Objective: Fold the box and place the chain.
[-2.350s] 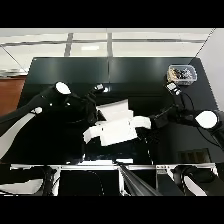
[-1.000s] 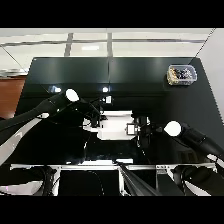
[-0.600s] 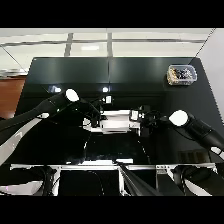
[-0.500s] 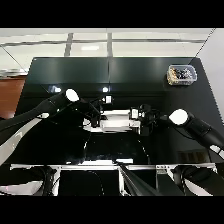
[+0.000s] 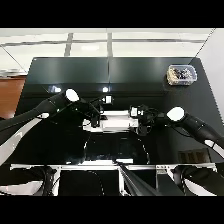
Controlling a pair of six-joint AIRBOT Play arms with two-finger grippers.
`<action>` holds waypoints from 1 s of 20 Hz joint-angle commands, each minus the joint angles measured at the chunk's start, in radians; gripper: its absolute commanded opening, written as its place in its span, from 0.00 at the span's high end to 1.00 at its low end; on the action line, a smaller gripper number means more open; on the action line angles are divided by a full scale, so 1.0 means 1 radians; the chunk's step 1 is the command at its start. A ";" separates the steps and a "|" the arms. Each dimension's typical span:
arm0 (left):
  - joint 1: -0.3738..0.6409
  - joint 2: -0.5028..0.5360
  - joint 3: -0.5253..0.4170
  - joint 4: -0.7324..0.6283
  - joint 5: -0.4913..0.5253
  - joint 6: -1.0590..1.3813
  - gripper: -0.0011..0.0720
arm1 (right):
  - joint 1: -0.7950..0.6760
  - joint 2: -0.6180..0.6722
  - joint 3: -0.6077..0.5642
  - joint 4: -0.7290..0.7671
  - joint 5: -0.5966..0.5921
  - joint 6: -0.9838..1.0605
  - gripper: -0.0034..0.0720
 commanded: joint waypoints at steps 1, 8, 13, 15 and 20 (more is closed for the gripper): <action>-0.001 -0.001 0.000 0.000 -0.002 -0.001 0.95 | -0.003 -0.038 0.000 0.029 0.026 -0.062 0.05; -0.016 -0.001 -0.001 0.032 0.027 0.000 0.95 | -0.002 -0.084 0.000 0.048 0.030 -0.090 0.05; -0.026 -0.001 -0.001 0.030 0.031 0.000 0.95 | -0.002 -0.098 0.000 0.050 0.030 -0.103 0.05; -0.026 -0.001 0.000 0.030 0.031 0.000 0.95 | -0.002 -0.100 0.000 0.050 0.029 -0.104 0.05; -0.026 -0.001 0.000 0.030 0.027 0.000 0.95 | -0.002 -0.116 0.000 0.043 0.031 -0.103 0.05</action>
